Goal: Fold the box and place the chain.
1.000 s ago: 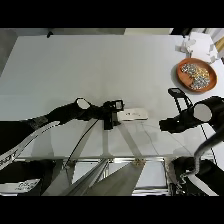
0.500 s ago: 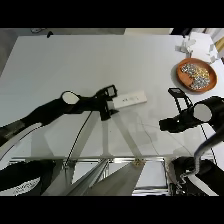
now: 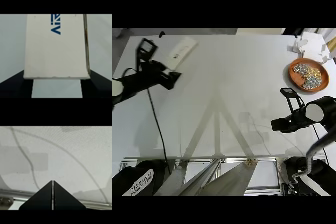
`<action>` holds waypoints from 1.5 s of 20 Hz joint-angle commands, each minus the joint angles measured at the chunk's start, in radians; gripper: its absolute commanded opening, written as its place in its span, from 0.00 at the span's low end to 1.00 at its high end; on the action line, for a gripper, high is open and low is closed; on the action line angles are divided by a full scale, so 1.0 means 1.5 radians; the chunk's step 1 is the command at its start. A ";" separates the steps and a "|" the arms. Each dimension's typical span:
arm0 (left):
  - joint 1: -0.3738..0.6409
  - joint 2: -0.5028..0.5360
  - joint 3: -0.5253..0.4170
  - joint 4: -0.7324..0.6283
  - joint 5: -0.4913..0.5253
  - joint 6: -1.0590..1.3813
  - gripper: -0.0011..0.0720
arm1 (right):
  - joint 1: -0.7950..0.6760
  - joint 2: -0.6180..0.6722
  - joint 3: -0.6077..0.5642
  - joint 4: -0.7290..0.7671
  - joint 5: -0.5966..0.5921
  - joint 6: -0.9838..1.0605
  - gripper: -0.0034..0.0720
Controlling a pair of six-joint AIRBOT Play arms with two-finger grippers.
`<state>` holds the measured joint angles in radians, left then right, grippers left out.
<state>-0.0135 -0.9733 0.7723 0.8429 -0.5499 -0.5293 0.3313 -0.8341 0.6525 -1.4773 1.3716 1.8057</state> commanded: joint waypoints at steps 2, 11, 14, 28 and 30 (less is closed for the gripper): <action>0.135 0.012 -0.003 0.112 -0.070 -0.132 0.02 | 0.000 0.001 0.000 0.000 0.000 0.000 0.07; 0.186 0.003 -0.003 0.220 -0.217 -0.236 0.02 | 0.000 0.001 0.000 0.000 0.000 0.000 0.07; 0.186 -0.015 -0.009 0.257 -0.255 -0.269 0.02 | 0.000 0.001 0.000 0.000 0.000 0.000 0.07; 0.185 -0.027 -0.138 0.307 -0.240 -0.286 0.29 | 0.000 0.001 0.000 0.000 0.000 0.000 0.07; 0.185 -0.027 -0.138 0.306 -0.236 -0.286 0.62 | 0.000 0.001 0.000 0.000 0.000 0.000 0.07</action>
<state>0.2642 -1.0134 0.5701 1.2934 -0.9058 -0.9581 0.3313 -0.8341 0.6525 -1.4773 1.3716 1.8053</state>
